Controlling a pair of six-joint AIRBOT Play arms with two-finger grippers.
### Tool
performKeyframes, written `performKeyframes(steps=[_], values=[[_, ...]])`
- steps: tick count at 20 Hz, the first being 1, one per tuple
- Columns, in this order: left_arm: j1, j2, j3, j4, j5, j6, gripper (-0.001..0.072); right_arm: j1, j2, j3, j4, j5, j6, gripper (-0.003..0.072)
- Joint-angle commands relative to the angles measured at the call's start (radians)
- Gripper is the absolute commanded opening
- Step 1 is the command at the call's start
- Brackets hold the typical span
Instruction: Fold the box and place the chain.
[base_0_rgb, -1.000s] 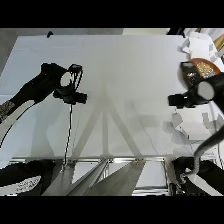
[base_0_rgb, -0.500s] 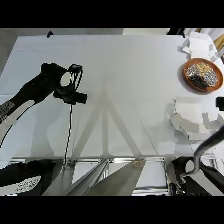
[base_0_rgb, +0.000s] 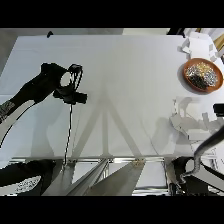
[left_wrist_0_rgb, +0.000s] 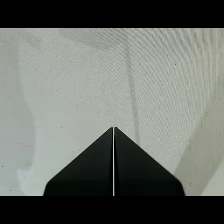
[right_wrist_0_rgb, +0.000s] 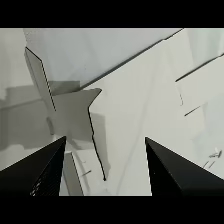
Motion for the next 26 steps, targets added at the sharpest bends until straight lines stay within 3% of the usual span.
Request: performKeyframes(steps=[1, 2, 4, 6, 7, 9, 13, 16, 20, 26], values=[[0.001, 0.000, 0.000, 0.000, 0.000, 0.000, 0.0009, -0.003, -0.079, 0.001, -0.014, 0.038, -0.026, 0.0527], [0.001, 0.000, 0.000, 0.000, 0.000, 0.000, 0.0009, -0.003, -0.095, 0.001, -0.035, 0.044, -0.021, 0.0498], [0.001, 0.000, 0.000, 0.000, 0.000, 0.000, 0.0009, -0.003, -0.117, 0.001, -0.098, 0.050, 0.037, 0.0323], [0.001, 0.000, 0.000, 0.000, 0.000, 0.000, 0.0009, -0.003, -0.131, 0.001, -0.113, 0.050, 0.055, 0.0314], [0.001, 0.000, 0.000, 0.000, 0.000, 0.000, 0.0009, -0.003, -0.137, 0.001, -0.108, 0.050, 0.060, 0.0261], [0.001, 0.000, 0.000, 0.000, 0.000, 0.000, 0.0009, -0.003, -0.140, 0.001, -0.084, 0.050, 0.055, 0.0017], [0.001, 0.000, 0.000, 0.000, 0.000, 0.000, 0.0009, -0.003, -0.097, 0.000, 0.093, 0.057, -0.011, 0.0015], [0.001, 0.000, 0.000, 0.000, 0.000, 0.000, 0.0009, -0.002, 0.005, -0.027, 0.403, 0.027, -0.127, 0.0014], [0.001, 0.000, 0.000, 0.000, 0.000, 0.000, 0.0009, 0.014, 0.235, -0.177, 0.723, -0.042, -0.239, 0.0015], [0.001, 0.000, 0.000, 0.000, 0.000, 0.000, 0.0009, 0.234, 0.645, -0.436, 0.910, -0.158, -0.170, 0.0015]])
